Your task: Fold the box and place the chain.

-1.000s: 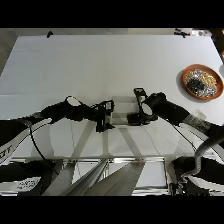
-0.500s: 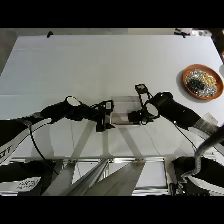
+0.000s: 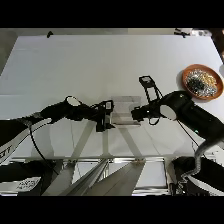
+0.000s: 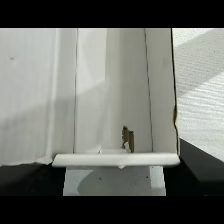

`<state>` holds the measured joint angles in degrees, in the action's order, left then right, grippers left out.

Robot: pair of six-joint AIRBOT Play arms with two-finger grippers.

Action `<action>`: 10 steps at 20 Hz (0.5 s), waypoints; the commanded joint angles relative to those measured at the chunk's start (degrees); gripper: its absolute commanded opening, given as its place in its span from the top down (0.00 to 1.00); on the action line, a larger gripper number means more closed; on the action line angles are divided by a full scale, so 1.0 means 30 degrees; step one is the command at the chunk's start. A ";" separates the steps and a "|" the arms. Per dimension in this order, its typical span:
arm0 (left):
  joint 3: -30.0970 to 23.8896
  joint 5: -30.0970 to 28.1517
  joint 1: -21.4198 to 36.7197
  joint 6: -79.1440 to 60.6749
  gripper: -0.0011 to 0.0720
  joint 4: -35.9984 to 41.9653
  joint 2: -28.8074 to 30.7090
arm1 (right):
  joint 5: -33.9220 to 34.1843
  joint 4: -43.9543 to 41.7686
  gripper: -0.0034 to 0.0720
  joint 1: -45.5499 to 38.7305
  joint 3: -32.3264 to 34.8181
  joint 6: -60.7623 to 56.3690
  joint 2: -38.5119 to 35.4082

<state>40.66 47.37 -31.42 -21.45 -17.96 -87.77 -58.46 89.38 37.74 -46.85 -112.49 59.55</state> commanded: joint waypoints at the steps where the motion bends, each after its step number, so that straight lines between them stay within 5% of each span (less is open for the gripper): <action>1: 0.0000 0.0000 0.0000 0.0000 0.45 -0.0007 0.0000 | 0.0124 0.0233 0.37 -0.0007 -0.0015 0.2259 -0.2470; 4: 0.0000 -0.0007 0.0000 0.0000 0.45 -0.0007 0.0000 | 0.1457 -0.0780 0.42 -0.1836 -0.0066 0.3818 -0.3752; 10: 0.0000 -0.0007 0.0000 0.0000 0.45 -0.0007 0.0000 | 0.2310 -0.8480 0.46 -0.8684 -0.2229 1.2852 -0.3235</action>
